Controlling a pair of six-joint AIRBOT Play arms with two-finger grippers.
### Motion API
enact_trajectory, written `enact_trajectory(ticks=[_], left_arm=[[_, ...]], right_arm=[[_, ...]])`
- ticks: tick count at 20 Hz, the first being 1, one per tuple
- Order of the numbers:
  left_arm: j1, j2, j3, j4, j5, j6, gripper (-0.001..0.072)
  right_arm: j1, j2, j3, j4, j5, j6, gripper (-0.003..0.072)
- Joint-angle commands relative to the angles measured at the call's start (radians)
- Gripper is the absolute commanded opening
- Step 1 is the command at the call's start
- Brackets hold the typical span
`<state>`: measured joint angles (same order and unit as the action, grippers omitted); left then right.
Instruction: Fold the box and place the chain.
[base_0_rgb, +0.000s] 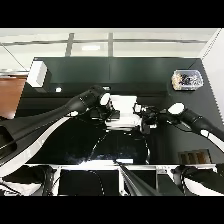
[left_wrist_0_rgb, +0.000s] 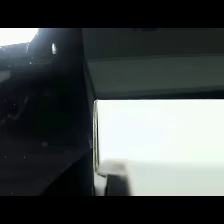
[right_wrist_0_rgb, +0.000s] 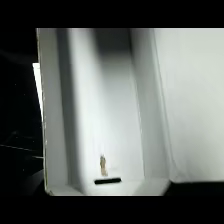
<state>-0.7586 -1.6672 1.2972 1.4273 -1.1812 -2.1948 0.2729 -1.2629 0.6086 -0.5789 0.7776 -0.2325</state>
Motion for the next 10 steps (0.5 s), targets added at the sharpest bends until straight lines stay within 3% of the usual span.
enact_trajectory(ticks=[1, 10], left_arm=[[0.001, 0.0, 0.0, 0.012, -0.021, -0.002, 0.0025], [-0.02, 0.0, 0.0, 0.088, -0.051, -0.049, 0.0026]], right_arm=[[-0.01, 0.053, 0.0, -0.126, 0.051, 0.018, 0.072], [-0.011, 0.063, 0.0, -0.124, 0.043, 0.004, 0.072]])
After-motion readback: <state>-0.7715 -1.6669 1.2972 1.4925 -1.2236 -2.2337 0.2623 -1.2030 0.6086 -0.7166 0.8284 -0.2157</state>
